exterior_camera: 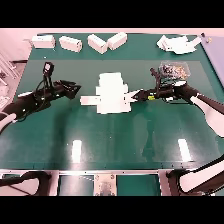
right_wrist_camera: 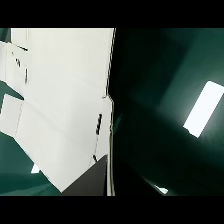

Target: Fold the box and place the chain.

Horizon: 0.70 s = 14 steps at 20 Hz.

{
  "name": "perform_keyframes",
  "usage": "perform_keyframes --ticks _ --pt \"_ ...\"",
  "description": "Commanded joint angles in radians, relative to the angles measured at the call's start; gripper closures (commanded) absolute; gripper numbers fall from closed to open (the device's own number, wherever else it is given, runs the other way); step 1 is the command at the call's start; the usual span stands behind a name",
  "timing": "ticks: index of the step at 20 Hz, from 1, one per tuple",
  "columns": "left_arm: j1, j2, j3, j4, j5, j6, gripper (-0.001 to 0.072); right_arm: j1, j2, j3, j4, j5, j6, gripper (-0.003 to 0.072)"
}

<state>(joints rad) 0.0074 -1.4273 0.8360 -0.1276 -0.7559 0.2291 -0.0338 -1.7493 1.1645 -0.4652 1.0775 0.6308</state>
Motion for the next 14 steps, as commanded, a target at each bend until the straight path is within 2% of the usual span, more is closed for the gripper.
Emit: perform_keyframes --ticks 1,5,13,14 --pt "0.000 -0.114 0.106 0.114 -0.074 -0.127 0.0285 0.002 0.011 -0.018 0.025 -0.030 0.001 0.0681" --pt "0.000 -0.223 0.255 0.188 -0.105 -0.228 0.0285 0.024 0.037 -0.057 0.053 -0.079 -0.040 0.0681" --pt "-0.001 -0.389 0.436 0.278 -0.241 -0.372 0.0283 0.029 0.036 -0.062 0.063 -0.086 -0.050 0.0681" --pt "0.000 -0.420 0.463 0.285 -0.274 -0.390 0.0207 0.029 0.036 -0.062 0.065 -0.086 -0.056 0.0681"
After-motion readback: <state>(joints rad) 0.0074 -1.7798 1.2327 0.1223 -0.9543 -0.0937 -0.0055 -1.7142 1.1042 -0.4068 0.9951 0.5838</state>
